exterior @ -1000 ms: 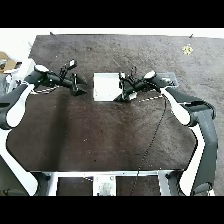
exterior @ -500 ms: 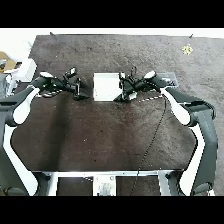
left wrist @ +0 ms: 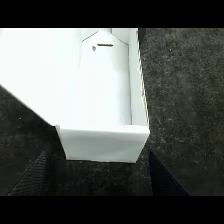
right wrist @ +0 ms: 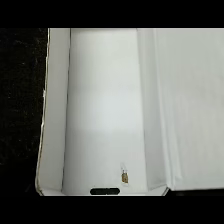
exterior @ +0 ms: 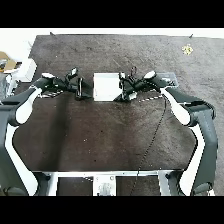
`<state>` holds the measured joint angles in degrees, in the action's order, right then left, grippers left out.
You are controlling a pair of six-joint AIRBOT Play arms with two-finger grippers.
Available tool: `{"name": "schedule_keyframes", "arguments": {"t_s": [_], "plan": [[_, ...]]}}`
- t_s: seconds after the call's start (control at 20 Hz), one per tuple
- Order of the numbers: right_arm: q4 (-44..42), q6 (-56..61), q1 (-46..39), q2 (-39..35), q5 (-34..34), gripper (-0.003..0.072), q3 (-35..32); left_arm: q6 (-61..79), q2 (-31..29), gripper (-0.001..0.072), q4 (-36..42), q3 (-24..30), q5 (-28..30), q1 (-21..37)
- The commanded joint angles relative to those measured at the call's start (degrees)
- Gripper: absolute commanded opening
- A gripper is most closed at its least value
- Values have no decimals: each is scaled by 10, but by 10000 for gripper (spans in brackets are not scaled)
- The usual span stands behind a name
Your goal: Fold the box and place the chain.
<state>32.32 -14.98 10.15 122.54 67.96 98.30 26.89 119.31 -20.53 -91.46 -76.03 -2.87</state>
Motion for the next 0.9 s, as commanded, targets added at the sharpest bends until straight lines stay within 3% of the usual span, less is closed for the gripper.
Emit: {"name": "schedule_keyframes", "arguments": {"t_s": [0.0,0.35,0.85], "plan": [[0,0,0,0,0,446,0,-33,26,685,2,-27,-1,-12],[0,0,0,0,0,446,0,-24,34,687,1,-38,-39,-14],[0,0,0,0,0,446,0,-24,52,687,0,-38,31,-44]]}}
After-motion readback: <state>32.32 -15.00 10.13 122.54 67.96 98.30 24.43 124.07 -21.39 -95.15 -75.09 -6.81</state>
